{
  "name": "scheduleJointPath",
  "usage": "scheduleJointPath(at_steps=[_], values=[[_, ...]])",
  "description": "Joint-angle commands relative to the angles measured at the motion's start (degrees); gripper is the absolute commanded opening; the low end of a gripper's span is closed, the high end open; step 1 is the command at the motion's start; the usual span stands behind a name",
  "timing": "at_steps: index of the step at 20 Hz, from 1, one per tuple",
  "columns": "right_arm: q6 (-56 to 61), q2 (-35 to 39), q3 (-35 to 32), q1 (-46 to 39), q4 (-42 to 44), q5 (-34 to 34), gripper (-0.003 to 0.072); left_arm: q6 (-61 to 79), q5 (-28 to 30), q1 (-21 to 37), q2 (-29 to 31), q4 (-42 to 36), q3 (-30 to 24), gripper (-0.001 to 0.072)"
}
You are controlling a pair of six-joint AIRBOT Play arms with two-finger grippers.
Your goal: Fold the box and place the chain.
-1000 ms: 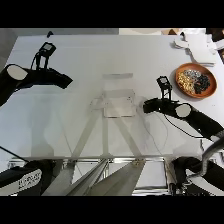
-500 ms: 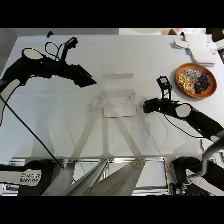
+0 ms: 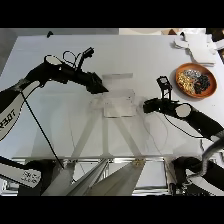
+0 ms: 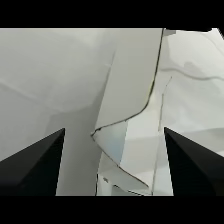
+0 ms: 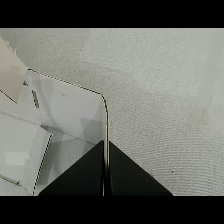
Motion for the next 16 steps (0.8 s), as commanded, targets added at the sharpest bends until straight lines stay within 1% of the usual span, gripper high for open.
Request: scheduleJointPath(at_steps=[1, 4, 7, 9, 10, 11, 12, 13, 14, 16], values=[[0.0, -0.02, -0.02, 0.07, 0.0, 0.02, 0.0012, 0.81, 4.22, -2.12, -0.74, 3.3, 0.04, 0.0693], [0.02, -0.02, -0.02, 0.07, 0.02, 0.02, 0.0012, 1.07, 8.9, -3.8, -0.74, 5.46, 0.04, 0.0693], [0.02, -0.04, -0.02, 0.07, 0.0, 0.02, 0.0012, 4.66, 9.66, -4.66, -0.74, 5.44, 0.04, 0.0684], [0.0, -0.02, -0.02, 0.07, 0.0, 0.02, 0.0012, 5.09, 9.79, -4.72, -0.74, 5.6, 0.04, 0.0586], [0.02, -0.02, -0.02, 0.07, 0.02, 0.02, 0.0012, 5.57, 9.77, -4.72, -0.74, 5.62, 0.04, 0.0555], [0.0, -0.02, -0.02, 0.07, 0.02, 0.02, 0.0012, 5.57, 9.73, -4.72, -0.74, 5.6, 0.04, 0.0549], [0.0, -0.02, -0.02, 0.07, 0.02, 0.02, 0.0012, 5.62, 9.22, -4.72, -0.76, 5.57, 0.04, 0.0441], [0.0, -0.02, -0.02, 0.07, 0.0, 0.02, 0.0012, 6.19, 8.37, -4.72, -0.74, 5.57, 0.04, 0.0219], [0.02, -0.02, -0.02, 0.07, 0.0, 0.02, 0.0012, 7.32, 7.26, -4.72, -0.74, 5.57, 0.04, 0.0119], [0.02, -0.02, -0.02, 0.07, 0.02, 0.02, 0.0012, 9.6, 4.7, -4.7, -0.74, 5.55, 0.04, 0.001]])
